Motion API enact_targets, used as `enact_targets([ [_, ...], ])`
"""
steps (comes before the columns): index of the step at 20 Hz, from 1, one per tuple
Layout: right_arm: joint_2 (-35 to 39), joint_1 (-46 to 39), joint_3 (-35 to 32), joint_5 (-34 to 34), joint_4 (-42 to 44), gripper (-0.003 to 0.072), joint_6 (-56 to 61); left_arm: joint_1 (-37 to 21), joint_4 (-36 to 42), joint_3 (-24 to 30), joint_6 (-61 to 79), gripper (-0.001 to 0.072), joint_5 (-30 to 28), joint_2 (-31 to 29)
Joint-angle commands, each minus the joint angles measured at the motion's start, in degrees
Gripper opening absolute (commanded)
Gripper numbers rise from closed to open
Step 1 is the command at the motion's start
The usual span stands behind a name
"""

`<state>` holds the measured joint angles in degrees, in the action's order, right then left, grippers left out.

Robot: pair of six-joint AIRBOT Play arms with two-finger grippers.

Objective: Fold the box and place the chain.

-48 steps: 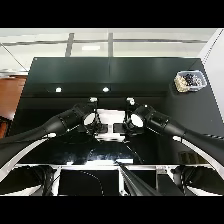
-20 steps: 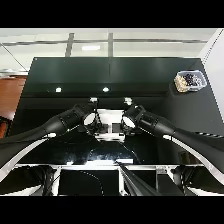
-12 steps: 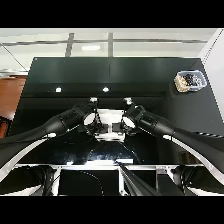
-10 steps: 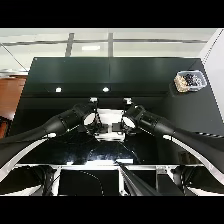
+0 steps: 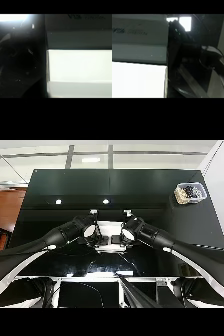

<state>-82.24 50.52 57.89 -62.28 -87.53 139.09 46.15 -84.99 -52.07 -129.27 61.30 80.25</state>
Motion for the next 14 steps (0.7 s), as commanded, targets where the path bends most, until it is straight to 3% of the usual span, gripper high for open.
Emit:
enact_targets([
  [1,0.1,0.3,0.1,0.7,0.0,0.0283,0.1,0.0,0.0,0.0,0.1,0.0032,0.3,0.0],
  [2,0.1,0.3,0.1,0.5,0.0,0.0316,0.1,0.0,0.0,0.0,0.1,0.0032,0.3,0.0],
  [7,3.2,0.2,0.1,0.3,-0.8,0.0317,0.0,0.0,0.0,0.0,0.1,0.0031,0.3,0.0],
  [14,19.8,-5.9,0.8,-2.4,-1.5,0.0317,-10.6,0.0,0.0,0.0,0.1,0.0032,0.3,0.0],
])
